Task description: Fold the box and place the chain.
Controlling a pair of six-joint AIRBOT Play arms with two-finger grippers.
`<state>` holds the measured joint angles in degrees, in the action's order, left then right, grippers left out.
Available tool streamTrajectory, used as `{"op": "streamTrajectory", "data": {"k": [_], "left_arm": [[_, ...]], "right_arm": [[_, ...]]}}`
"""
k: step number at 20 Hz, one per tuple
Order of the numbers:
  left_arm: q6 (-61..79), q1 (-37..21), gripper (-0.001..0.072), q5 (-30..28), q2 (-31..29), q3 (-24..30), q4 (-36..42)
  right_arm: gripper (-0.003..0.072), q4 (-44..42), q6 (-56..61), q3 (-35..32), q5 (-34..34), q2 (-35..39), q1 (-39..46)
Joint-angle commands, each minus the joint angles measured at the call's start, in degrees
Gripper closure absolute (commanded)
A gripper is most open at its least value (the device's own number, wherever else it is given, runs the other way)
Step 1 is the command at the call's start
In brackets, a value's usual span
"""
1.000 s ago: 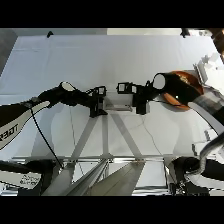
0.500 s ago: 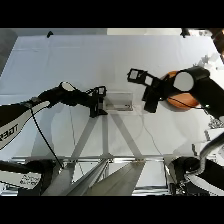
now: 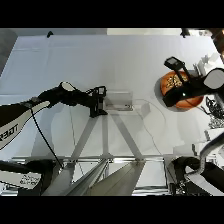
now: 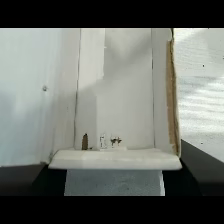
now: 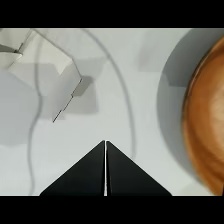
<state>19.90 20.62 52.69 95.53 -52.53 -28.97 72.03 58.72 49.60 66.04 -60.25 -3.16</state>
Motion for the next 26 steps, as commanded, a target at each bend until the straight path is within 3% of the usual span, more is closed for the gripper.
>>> {"op": "streamTrajectory", "data": {"k": [1,6,12,20,26], "left_arm": [[0.0,0.0,0.0453,0.0,0.0,0.0,0.0],[0.0,0.0,0.0453,0.0,0.0,0.0,0.0],[0.0,0.0,0.0453,0.0,0.0,0.0,0.0],[0.0,0.0,0.0453,0.0,0.0,0.0,0.0],[0.0,0.0,0.0453,0.0,0.0,0.0,0.0]], "right_arm": [[0.0679,-8.4,1.5,-7.9,-3.3,-1.2,4.6],[0.0678,-21.5,1.3,-13.2,-12.6,-7.8,4.6],[0.0681,-27.4,1.2,-13.3,-17.5,-15.8,4.5],[0.0681,-35.9,-2.3,-13.3,-17.6,-18.1,-3.6],[0.0680,-40.3,-2.5,-13.2,-16.7,-15.8,-5.0]]}}
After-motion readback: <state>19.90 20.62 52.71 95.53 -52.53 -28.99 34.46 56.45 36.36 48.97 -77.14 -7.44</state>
